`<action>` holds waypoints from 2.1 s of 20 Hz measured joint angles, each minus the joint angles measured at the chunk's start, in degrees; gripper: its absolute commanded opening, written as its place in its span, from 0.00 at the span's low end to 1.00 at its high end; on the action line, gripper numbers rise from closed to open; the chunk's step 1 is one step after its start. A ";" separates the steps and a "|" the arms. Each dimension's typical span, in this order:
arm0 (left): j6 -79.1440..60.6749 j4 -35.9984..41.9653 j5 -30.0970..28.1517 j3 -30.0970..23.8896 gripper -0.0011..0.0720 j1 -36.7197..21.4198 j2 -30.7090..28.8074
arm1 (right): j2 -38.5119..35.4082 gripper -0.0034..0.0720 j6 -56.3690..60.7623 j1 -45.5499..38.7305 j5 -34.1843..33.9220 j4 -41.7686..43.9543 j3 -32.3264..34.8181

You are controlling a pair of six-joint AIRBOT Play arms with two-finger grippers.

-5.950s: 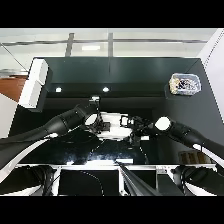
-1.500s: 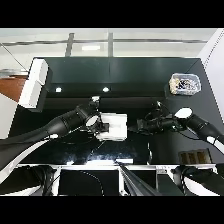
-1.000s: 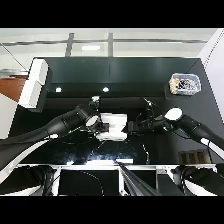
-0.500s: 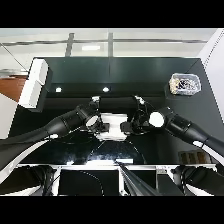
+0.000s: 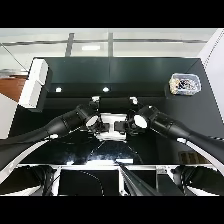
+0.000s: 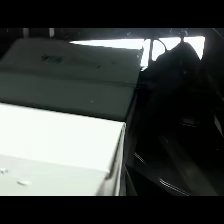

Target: Fold the box and place the chain.

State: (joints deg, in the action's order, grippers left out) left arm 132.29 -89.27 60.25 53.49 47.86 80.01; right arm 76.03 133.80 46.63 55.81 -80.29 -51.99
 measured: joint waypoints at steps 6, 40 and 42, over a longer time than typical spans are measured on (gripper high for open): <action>0.00 0.00 0.02 0.00 0.05 0.00 0.00 | 3.02 0.44 5.57 1.07 3.30 -3.58 -3.19; -0.13 -0.09 0.02 0.02 0.05 0.00 0.00 | 5.64 0.11 7.43 1.68 4.35 -5.57 -4.15; -0.11 -0.07 0.00 0.02 0.05 0.00 0.00 | 5.64 0.11 7.41 1.68 4.33 -5.57 -4.15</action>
State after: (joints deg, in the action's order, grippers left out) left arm 132.18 -89.34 60.25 53.52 47.86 80.01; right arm 81.67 141.21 48.31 60.14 -85.86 -56.14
